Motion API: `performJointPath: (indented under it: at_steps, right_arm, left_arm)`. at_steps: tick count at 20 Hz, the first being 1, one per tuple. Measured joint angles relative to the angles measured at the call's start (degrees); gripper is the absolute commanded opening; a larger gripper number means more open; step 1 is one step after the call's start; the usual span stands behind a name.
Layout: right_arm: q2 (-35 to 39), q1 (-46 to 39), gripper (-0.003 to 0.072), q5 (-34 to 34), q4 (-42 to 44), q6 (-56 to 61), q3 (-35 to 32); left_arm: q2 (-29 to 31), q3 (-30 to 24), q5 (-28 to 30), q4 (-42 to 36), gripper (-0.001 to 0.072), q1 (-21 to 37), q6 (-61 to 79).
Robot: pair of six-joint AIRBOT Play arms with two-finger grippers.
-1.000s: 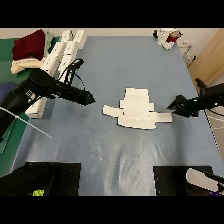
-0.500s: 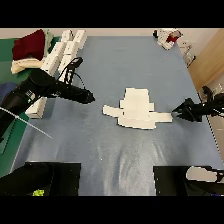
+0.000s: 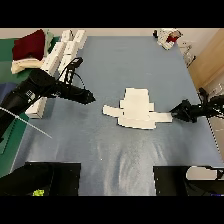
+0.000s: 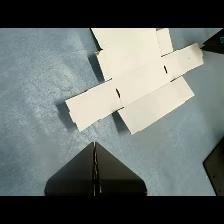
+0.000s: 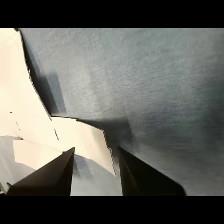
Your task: Fold the box.
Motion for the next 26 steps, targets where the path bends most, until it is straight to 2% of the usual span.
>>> performJointPath:
  at_steps: [5, 6, 8, 9, 10, 11, 15, 16, 17, 20, 23, 26]
  right_arm:
    - [-0.2, 1.6, 0.0331, -1.1, 0.5, -1.2, -1.6]
    - [-0.2, 2.4, 0.0278, -1.4, 0.7, -1.4, -1.8]
    - [-0.3, 4.2, 0.0252, -1.7, 1.1, -1.9, -2.1]
    - [-0.3, 5.3, 0.0141, -1.7, 1.4, -2.2, -2.2]
    - [-0.3, 6.2, 0.0093, -1.7, 1.6, -2.3, -2.3]
    - [-0.3, 7.0, 0.0013, -1.7, 1.9, -2.6, -2.3]
    - [0.3, 9.3, 0.0003, -2.1, 3.7, -4.3, -2.6]
    - [0.9, 10.3, 0.0003, -2.5, 4.7, -5.1, -2.9]
    - [1.8, 11.7, 0.0003, -3.0, 5.8, -6.1, -3.6]
    - [6.4, 17.4, 0.0003, -1.8, 7.7, -8.6, -7.6]
    - [12.8, 22.8, 0.0003, 1.2, 8.3, -10.3, -13.9]
    - [19.4, 27.6, 0.0003, 5.1, 8.7, -11.3, -19.8]
  left_arm:
    - [0.0, 0.0, -0.6, 0.0, 0.0012, 0.0, 0.0]
    - [0.0, 0.0, -0.8, 0.0, 0.0012, 0.0, 0.0]
    - [0.0, 0.0, -0.9, 0.0, 0.0012, 0.0, 0.0]
    - [0.0, 0.0, -1.0, 0.0, 0.0012, 0.0, 0.0]
    - [0.0, 0.0, -1.0, 0.0, 0.0012, 0.0, -0.2]
    - [0.0, 0.0, -1.0, 0.0, 0.0012, 0.0, -0.6]
    - [-0.1, 0.0, -1.4, -0.1, 0.0015, 0.5, -3.2]
    - [-0.3, 0.2, -1.5, -0.1, 0.0148, 1.2, -4.2]
    - [-0.8, 0.4, -2.0, -0.2, 0.0360, 2.3, -5.0]
    - [-3.5, 1.4, -6.4, -3.8, 0.0369, 7.7, -5.9]
    - [-7.8, 1.8, -14.1, -9.1, 0.0368, 13.3, -3.9]
    - [-12.5, 1.9, -21.4, -12.5, 0.0368, 16.0, -0.5]
